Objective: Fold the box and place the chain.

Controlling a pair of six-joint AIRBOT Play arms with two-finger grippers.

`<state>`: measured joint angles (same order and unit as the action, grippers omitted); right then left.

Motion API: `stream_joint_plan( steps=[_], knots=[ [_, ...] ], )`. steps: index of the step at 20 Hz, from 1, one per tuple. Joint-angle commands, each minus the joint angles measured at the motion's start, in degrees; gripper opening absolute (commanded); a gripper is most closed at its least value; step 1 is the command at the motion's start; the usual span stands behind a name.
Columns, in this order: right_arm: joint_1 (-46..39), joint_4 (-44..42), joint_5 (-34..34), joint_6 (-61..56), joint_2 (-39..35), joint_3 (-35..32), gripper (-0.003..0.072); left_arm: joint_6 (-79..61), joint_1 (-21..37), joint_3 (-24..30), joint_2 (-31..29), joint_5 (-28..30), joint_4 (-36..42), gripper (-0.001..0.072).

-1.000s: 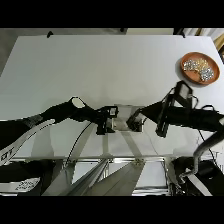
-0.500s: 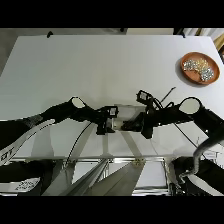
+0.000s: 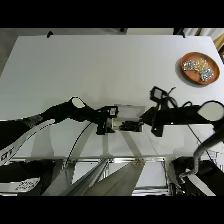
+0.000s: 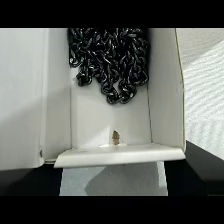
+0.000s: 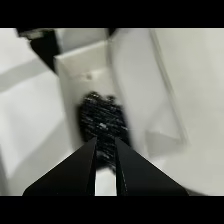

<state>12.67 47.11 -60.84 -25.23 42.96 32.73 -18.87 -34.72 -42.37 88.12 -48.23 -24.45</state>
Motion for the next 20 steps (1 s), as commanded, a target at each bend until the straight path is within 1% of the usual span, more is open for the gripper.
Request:
stream_joint_plan(
  steps=[1, 3, 5, 7, 8, 9, 11, 14, 16, 18, 20],
  knots=[
    [-9.33, 9.38, 0.37, -3.3, -6.62, -0.02, 0.0119, -0.02, 0.0, 0.02, 0.0, 0.0, 0.0, 0.0253],
    [-11.3, 11.85, 1.36, -8.31, -4.94, -0.04, 0.0124, -0.02, 0.0, 0.02, 0.0, 0.0, -0.02, 0.0253],
    [-11.28, 13.11, 3.93, -12.28, -1.29, -0.02, 0.0209, -0.02, 0.0, 0.02, 0.0, 0.0, 0.0, 0.0253],
    [-11.3, 13.7, 8.96, -18.95, 3.13, 0.0, 0.0213, -0.02, 0.0, 0.02, 0.0, 0.0, 0.0, 0.0253],
    [-11.3, 15.41, 11.45, -24.28, 4.96, 0.02, 0.0265, -0.02, 0.0, 0.02, 0.0, 0.0, 0.0, 0.0253],
    [-11.3, 18.67, 12.5, -29.79, 6.75, 0.39, 0.0275, -0.02, 0.0, 0.02, 0.0, 0.0, -0.02, 0.0253],
    [-10.8, 24.65, 12.28, -36.33, 10.19, 2.08, 0.0275, -0.02, 0.0, 0.02, 0.0, 0.0, -0.02, 0.0253],
    [-7.82, 28.33, 10.54, -36.98, 16.35, 5.92, 0.0275, -0.02, 0.0, 0.02, 0.0, 0.0, -0.02, 0.0253],
    [-5.81, 28.96, 10.19, -33.64, 19.56, 7.61, 0.0277, -0.02, 0.0, 0.02, 0.0, 0.0, 0.0, 0.0253],
    [-3.85, 28.96, 9.97, -31.78, 20.31, 7.8, 0.0275, -0.02, 0.0, 0.02, 0.0, 0.0, -0.02, 0.0253],
    [-2.69, 29.75, 9.11, -34.95, 20.83, 7.8, 0.026, -0.02, 0.0, 0.02, 0.0, 0.0, -0.02, 0.0253]
  ],
)
